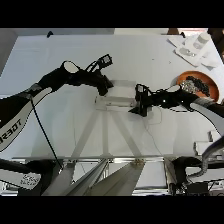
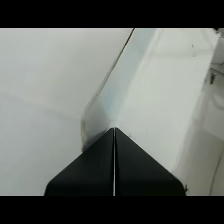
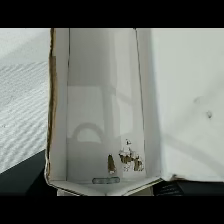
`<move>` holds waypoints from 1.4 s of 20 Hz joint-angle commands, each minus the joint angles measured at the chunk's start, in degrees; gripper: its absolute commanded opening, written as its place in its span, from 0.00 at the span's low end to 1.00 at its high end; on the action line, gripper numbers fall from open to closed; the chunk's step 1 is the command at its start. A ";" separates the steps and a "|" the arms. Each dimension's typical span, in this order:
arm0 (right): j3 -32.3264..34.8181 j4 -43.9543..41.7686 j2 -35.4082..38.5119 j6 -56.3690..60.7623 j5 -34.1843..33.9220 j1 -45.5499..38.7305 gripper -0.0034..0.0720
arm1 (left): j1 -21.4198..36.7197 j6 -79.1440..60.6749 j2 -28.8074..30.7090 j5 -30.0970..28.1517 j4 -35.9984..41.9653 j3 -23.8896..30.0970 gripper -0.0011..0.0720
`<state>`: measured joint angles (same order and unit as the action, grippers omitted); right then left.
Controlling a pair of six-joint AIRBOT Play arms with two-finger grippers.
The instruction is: Fold the box and place the chain.
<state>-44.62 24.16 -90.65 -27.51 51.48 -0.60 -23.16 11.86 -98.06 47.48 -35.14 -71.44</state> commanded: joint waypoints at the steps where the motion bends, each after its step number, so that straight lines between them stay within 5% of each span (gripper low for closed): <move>1: -0.04 0.00 -0.04 0.00 0.00 0.00 0.71 | -0.04 0.37 -3.02 0.94 -0.02 -0.04 0.02; 9: -0.07 0.00 -0.04 0.00 0.00 0.00 0.71 | 0.96 0.37 -2.38 9.62 -0.13 -0.07 0.02; 19: -0.07 0.02 -0.04 0.00 0.00 0.00 0.71 | 6.84 0.37 10.84 13.79 -7.58 -0.07 0.03; 22: -0.04 0.00 -0.04 0.00 0.00 0.00 0.71 | 6.32 0.15 11.50 20.61 -13.60 -0.04 0.34; 25: -0.07 0.00 -0.04 0.00 0.00 0.00 0.71 | 5.09 0.15 11.41 23.39 -17.70 -0.04 0.45; 27: -0.07 0.00 -0.04 0.00 0.00 0.00 0.71 | 3.78 0.15 11.41 21.94 -19.06 -0.04 0.75; 28: -0.07 0.02 -0.04 0.00 0.00 0.00 0.71 | 2.99 0.13 11.41 20.83 -19.89 -0.04 0.80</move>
<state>-44.64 24.18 -90.67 -27.51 51.48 -0.60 -18.65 12.05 -86.85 68.66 -51.31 -71.44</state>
